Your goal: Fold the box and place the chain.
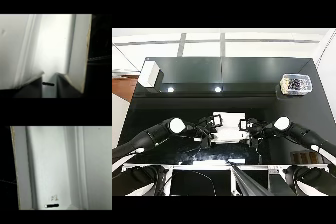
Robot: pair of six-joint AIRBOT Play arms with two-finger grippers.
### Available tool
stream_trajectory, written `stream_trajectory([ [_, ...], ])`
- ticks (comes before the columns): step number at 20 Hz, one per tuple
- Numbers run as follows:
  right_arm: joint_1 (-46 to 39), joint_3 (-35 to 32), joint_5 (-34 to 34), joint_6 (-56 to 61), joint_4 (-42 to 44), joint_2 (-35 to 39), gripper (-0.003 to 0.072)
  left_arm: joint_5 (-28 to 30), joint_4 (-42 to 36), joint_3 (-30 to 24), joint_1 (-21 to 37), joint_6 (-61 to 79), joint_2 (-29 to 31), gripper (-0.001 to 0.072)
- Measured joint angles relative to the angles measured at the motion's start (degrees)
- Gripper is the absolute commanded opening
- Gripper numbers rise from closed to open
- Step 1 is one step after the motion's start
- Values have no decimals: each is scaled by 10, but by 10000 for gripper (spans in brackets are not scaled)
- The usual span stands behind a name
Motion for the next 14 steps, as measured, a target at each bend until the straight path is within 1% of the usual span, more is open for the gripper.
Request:
stream_trajectory([
  [3,0,0,0,0,0,0,461,-21,26,4,10,-19,18,30],
  [5,0,0,0,1,0,0,460,-47,64,6,30,-61,50,30],
  [7,0,0,0,1,0,0,461,-85,108,7,63,-118,96,30],
  [9,0,0,0,1,0,0,461,-119,147,6,114,-197,148,31],
  [11,0,0,0,1,0,0,461,-146,174,-2,183,-295,189,32],
  [12,0,0,0,1,0,0,461,-160,182,-10,223,-355,204,32],
  [14,0,0,0,1,0,0,461,-182,179,-36,292,-466,213,32],
])
